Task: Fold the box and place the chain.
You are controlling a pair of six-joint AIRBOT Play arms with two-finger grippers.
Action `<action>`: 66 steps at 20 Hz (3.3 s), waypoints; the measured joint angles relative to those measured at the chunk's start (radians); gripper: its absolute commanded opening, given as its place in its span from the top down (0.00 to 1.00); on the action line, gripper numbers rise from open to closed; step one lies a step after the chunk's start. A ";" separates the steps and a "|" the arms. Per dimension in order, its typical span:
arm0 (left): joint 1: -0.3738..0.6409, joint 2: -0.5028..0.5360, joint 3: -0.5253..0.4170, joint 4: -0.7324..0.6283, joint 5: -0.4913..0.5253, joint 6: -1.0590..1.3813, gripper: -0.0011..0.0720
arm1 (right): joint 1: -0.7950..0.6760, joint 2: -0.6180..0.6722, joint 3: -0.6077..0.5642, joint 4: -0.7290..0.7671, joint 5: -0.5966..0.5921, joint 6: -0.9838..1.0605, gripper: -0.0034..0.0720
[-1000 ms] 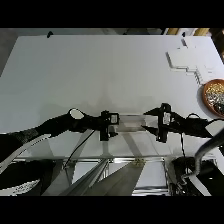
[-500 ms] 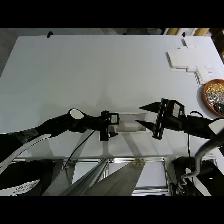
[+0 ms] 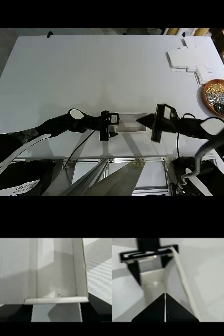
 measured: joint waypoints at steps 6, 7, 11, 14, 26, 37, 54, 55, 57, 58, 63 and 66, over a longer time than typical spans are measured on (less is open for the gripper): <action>0.000 0.000 0.000 0.000 -0.001 0.000 0.51 | 0.000 -0.303 0.050 0.156 -0.191 -0.003 0.93; 0.000 0.000 0.000 0.000 -0.002 0.000 0.51 | 0.000 -0.346 0.061 0.169 -0.195 -0.003 0.93; 0.000 0.000 0.000 0.000 -0.003 0.000 0.51 | 0.000 -0.428 0.081 0.142 -0.177 0.003 0.93; 0.000 0.000 0.000 0.000 -0.004 0.000 0.51 | 0.000 -0.407 0.085 0.047 -0.136 0.061 0.93; 0.000 0.000 0.000 0.000 -0.002 0.000 0.51 | -0.104 -0.190 0.072 -0.480 0.031 -0.002 0.64; 0.000 0.000 0.000 0.000 -0.002 0.000 0.51 | -0.111 -0.335 0.066 -0.309 0.116 -0.277 0.67; 0.000 0.000 0.000 -0.002 0.000 -0.001 0.51 | -0.134 -0.256 0.032 -0.203 0.155 -0.025 0.63; 0.000 0.000 0.000 -0.003 0.000 -0.002 0.51 | -0.153 -0.220 0.032 -0.219 0.169 0.035 0.77; 0.000 0.000 0.000 -0.002 0.000 -0.002 0.51 | -0.193 -0.140 0.032 -0.251 0.182 0.175 0.93; 0.000 0.000 0.000 -0.002 -0.001 -0.002 0.51 | -0.209 -0.106 0.031 -0.260 0.185 0.238 0.93; 0.000 0.000 0.000 0.000 -0.002 0.000 0.51 | -0.312 -0.055 0.031 -0.312 0.098 0.631 0.93; 0.000 0.000 0.000 0.000 -0.002 0.000 0.51 | -0.396 -0.115 0.031 -0.341 0.032 0.850 0.93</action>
